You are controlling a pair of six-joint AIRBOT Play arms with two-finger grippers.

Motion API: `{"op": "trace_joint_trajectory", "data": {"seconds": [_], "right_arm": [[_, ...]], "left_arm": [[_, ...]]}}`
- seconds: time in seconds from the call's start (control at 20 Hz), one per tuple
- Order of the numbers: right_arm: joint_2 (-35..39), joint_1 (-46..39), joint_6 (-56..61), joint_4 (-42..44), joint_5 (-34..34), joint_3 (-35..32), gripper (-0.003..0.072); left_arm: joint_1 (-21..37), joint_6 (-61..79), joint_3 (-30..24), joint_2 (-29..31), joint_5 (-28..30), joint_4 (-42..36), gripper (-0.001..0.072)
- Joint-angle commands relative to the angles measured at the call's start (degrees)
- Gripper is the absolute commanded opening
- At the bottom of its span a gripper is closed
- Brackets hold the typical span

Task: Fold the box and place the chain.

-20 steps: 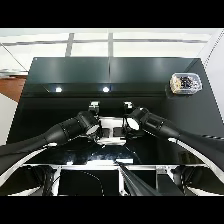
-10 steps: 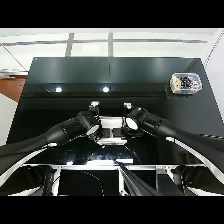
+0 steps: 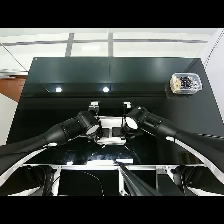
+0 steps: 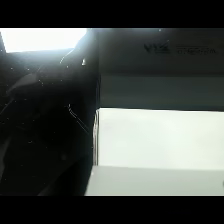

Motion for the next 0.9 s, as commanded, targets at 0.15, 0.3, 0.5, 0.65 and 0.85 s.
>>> {"op": "trace_joint_trajectory", "data": {"seconds": [0.15, 0.3, 0.5, 0.65, 0.85], "right_arm": [[-0.31, 0.02, 0.44, 0.46, -1.05, 0.04, 0.0129], [-0.72, 0.24, 0.70, 0.46, -0.83, 0.04, 0.0060], [-0.76, 0.83, 0.70, 0.20, -0.90, 0.04, 0.0048], [-0.76, 0.81, 0.70, 0.20, -0.90, 0.04, 0.0114], [-0.66, 0.68, -0.11, 0.20, 0.76, 0.07, 0.0330]], "left_arm": [[0.02, -0.09, 0.00, 0.02, 0.15, -0.13, 0.0030], [0.00, -0.07, 0.00, 0.02, 0.15, -0.13, 0.0030], [0.00, -0.07, 0.00, 0.02, 0.15, -0.15, 0.0031], [0.00, -0.07, 0.00, 0.02, 0.15, -0.15, 0.0030], [0.00, -0.07, 0.00, 0.02, 0.15, -0.13, 0.0030]]}}
